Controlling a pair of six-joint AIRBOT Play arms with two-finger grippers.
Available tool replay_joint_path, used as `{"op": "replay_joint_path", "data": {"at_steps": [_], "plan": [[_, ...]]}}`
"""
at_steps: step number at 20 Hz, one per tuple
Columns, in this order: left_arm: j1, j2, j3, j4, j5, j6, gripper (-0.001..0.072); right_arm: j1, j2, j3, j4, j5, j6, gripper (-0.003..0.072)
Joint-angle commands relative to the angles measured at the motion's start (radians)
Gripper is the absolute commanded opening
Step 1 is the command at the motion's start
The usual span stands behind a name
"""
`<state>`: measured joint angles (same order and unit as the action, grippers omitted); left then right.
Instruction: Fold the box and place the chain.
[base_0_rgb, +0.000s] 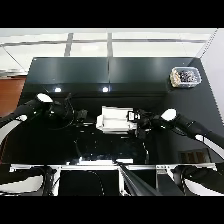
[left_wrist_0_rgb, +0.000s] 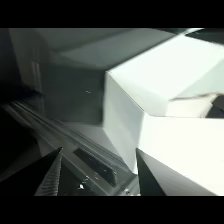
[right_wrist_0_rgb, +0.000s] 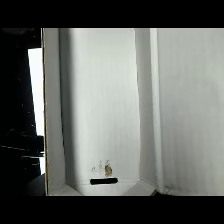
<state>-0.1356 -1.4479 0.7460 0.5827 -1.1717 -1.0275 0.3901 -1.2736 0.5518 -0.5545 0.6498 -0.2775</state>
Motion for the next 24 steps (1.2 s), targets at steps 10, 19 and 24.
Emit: {"op": "replay_joint_path", "data": {"at_steps": [10,19,24], "plan": [[-0.137,-0.001,0.099,-0.003,-0.056,-0.034,0.0493,0.001,-0.001,0.0,0.0,0.0,0.0,0.0188],[-0.301,0.0,0.246,0.296,0.024,-0.379,0.0484,0.001,-0.001,0.0,0.0,0.0,0.0,0.0187],[-0.359,0.0,0.28,0.363,0.047,-0.499,0.0394,0.001,-0.001,0.0,0.0,0.0,0.0,0.0187]]}}
